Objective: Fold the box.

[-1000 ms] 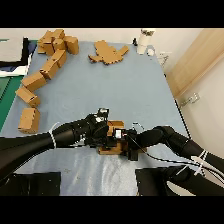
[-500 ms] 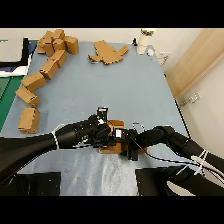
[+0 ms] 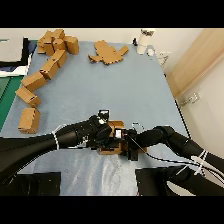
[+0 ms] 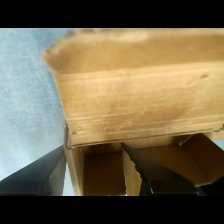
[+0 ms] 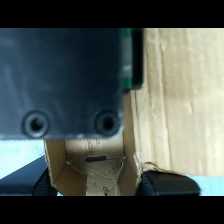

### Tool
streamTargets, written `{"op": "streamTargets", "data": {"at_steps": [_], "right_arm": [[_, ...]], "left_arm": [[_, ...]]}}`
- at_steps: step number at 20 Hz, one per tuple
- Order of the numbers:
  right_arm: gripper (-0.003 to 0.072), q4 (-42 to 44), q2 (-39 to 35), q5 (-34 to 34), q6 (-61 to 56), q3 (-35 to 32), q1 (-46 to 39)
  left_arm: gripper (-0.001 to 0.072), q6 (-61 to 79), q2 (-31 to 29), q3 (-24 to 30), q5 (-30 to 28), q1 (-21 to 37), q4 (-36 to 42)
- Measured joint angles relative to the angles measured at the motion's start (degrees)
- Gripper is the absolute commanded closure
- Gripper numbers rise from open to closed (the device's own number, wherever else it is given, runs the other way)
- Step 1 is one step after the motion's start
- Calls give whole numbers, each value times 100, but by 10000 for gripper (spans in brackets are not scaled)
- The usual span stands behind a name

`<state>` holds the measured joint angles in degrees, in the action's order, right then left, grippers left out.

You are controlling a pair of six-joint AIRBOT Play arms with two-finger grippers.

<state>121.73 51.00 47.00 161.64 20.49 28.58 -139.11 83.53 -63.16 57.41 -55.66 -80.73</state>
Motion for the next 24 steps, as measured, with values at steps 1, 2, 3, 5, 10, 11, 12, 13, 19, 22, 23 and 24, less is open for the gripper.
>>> {"op": "streamTargets", "data": {"at_steps": [1, 2, 3, 5, 10, 11, 12, 13, 19, 22, 23, 24], "right_arm": [[112, 0, -2, 0, 0, 0, 0], [113, 0, -2, 0, 0, 0, 0], [112, 0, 0, 0, 0, 0, 0], [112, 0, 0, 0, -2, 0, 0], [113, 0, -2, 2, -4, 0, 0], [113, 0, 0, 2, -4, 0, 0], [113, 0, 0, 2, -4, 0, 0], [113, 0, 0, 2, -4, 0, 0], [113, -7, 0, 17, -9, 0, 0], [113, -7, 0, 17, -7, 0, 0], [113, -7, 0, 17, -7, 0, 0], [113, -7, 0, 15, -7, 0, 0]], "left_arm": [[213, 0, -4, 0, 31, 7, -2], [213, 0, -4, 0, 52, 17, 0], [213, 0, -4, 0, 94, 22, -2], [213, 0, -4, -35, 221, 66, 70], [214, 306, -4, -337, 824, 455, 629], [214, 439, -4, -378, 944, 586, 846], [214, 595, -4, -413, 1060, 748, 1108], [214, 741, -4, -437, 1154, 903, 1364], [214, 1530, 2, -494, 1753, 1871, 2682], [311, 1799, 15, -501, 2068, 2267, 2946], [499, 1919, 26, -501, 2111, 2363, 2994], [639, 2085, 42, -501, 2159, 2461, 3003]]}}
